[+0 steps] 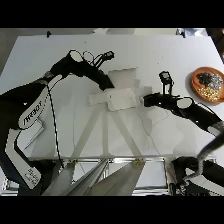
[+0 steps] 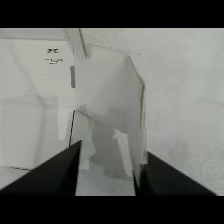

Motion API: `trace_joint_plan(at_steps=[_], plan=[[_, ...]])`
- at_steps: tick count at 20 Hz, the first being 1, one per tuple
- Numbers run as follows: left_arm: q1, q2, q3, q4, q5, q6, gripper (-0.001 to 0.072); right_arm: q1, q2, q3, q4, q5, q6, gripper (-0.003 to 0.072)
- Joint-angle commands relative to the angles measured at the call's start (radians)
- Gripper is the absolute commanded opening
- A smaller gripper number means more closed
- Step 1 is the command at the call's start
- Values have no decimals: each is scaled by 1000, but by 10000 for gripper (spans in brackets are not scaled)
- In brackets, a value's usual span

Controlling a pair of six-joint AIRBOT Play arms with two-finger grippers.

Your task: Fold the box and place the chain.

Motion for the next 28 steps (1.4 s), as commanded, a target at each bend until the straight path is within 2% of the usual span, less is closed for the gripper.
trace_joint_plan(at_steps=[1,4,8,13,16,18,20,22,28], plan=[[0,2,0,-4,-7,3,13,1,32,6,2,37,11,380],[8,32,1,-19,-74,96,6,0,151,11,-2,88,10,380],[6,122,0,-12,-185,128,1,0,365,11,-56,69,9,379],[-62,282,-14,123,-153,75,-1,0,539,11,-180,68,10,378],[-67,359,-116,116,-140,86,-1,0,574,11,-180,68,10,378],[-59,393,-233,115,-73,123,-1,0,575,11,-181,69,10,378],[-56,391,-340,98,32,180,0,0,575,11,-184,69,10,378],[-54,359,-416,-5,134,294,2,0,575,11,-193,69,10,378],[-55,194,-422,-128,183,476,3,0,575,11,-193,69,10,378]])
